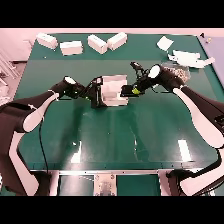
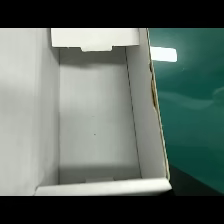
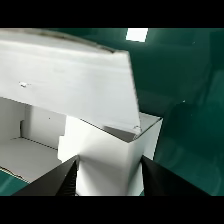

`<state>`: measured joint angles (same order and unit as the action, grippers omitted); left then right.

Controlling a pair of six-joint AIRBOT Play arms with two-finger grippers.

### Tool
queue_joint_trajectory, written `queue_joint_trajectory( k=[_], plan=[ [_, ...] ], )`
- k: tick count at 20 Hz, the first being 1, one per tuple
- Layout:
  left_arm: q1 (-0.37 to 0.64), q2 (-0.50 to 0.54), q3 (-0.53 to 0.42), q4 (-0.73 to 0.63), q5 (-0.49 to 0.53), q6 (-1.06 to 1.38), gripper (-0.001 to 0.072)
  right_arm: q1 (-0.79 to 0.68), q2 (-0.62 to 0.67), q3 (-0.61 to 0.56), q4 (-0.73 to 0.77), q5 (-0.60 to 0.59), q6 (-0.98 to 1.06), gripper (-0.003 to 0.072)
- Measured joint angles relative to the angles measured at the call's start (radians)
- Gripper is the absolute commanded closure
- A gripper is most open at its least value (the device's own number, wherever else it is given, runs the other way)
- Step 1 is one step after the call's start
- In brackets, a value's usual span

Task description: Fold the box and place the chain.

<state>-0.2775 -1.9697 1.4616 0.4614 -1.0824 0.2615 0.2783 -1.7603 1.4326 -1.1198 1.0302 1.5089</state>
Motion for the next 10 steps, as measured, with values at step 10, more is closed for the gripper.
queue_joint_trajectory(
  k=[10],
  plan=[
    [-0.005, -0.001, -0.002, 0.002, -0.044, 0.005, 0.0241, 0.051, -0.048, 0.116, -0.249, 0.138, 0.102, 0.0232]
  ],
)
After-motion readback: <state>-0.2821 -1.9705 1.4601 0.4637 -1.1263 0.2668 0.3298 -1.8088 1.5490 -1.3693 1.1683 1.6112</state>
